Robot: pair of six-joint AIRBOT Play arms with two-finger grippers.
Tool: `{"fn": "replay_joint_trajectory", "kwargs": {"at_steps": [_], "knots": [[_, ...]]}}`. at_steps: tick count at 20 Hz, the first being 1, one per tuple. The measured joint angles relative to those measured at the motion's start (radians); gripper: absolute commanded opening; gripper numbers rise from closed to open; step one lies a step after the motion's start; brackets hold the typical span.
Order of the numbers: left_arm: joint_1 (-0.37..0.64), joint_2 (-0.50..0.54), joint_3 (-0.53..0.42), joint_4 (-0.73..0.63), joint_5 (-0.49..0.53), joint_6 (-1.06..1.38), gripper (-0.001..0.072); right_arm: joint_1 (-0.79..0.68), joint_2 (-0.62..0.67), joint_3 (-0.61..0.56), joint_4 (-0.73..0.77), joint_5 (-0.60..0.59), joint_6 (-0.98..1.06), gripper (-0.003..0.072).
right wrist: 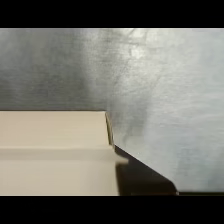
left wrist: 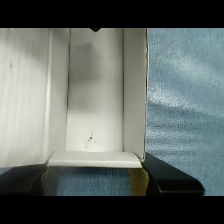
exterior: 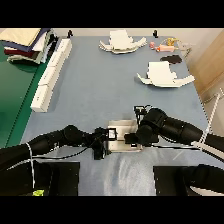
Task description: Fold the box.
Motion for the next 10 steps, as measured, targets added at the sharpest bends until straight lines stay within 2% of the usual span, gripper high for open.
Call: {"fn": "replay_joint_trajectory", "kwargs": {"at_steps": [5, 6, 7, 8, 10], "knots": [[0.000, 0.000, 0.000, 0.000, 0.000, 0.000, 0.0404, -0.002, 0.089, 0.056, -0.051, -0.093, -0.013, 0.0371], [0.000, 0.000, 0.000, 0.000, 0.000, 0.000, 0.0404, -0.003, 0.114, 0.068, -0.059, -0.109, -0.018, 0.0262], [0.000, 0.000, 0.000, 0.000, 0.000, 0.000, 0.0404, -0.003, 0.144, 0.080, -0.069, -0.121, -0.028, 0.0072], [0.000, 0.000, 0.000, 0.000, 0.000, 0.000, 0.0404, -0.004, 0.171, 0.088, -0.079, -0.129, -0.038, -0.0001], [0.000, 0.000, 0.000, 0.000, 0.000, 0.000, 0.0404, -0.017, 0.218, 0.099, -0.111, -0.154, -0.061, -0.0001]]}}
